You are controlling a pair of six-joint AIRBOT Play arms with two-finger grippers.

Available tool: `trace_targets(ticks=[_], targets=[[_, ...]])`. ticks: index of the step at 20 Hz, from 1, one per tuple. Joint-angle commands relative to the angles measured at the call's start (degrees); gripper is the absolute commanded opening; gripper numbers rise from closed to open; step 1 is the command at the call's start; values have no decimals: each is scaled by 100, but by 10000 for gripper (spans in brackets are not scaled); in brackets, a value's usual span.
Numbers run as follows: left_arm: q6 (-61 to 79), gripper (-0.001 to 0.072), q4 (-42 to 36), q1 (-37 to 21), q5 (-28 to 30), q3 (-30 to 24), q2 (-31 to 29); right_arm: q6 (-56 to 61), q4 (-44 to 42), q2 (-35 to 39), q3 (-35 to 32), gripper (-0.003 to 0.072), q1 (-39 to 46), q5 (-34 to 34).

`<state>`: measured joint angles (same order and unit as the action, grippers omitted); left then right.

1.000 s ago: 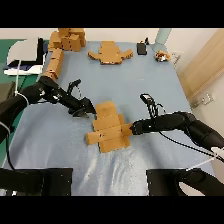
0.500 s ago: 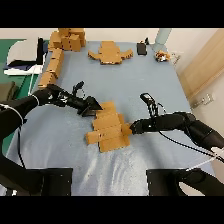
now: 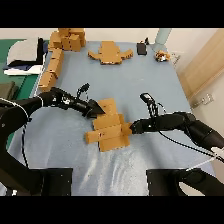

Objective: Fold the box.

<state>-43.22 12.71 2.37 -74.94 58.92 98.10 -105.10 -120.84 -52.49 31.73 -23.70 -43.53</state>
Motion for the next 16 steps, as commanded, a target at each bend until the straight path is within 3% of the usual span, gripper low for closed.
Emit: trace_targets(ticks=[1, 2, 4, 6, 8, 10, 11, 15, 16], targets=[[361, 404, -264, 4, -44, 9, 15, 0, 0, 7, -2, 6, 0, -4], [385, 403, -247, 4, -48, 7, 20, 0, 0, 7, -2, 6, 0, -4], [431, 264, -186, 4, -109, 7, 68, 0, 0, 4, -2, 7, 0, -2], [525, 240, -157, 7, -155, 15, 133, 0, 0, 4, -2, 6, 0, -2], [590, 114, -157, 9, -179, 116, 199, 0, 0, 4, -2, 6, 0, -2], [597, 103, -157, 17, -192, 229, 197, 2, 0, 4, -2, 6, 0, -7], [643, 15, -151, 17, -229, 280, 197, 2, 0, 4, -2, 6, 0, -4], [638, 14, -68, 15, -251, 328, 197, 2, 4, 4, -2, 8, 2, 13], [634, 15, -68, 15, -251, 328, 197, 2, 22, 4, -2, 74, 2, 39]])
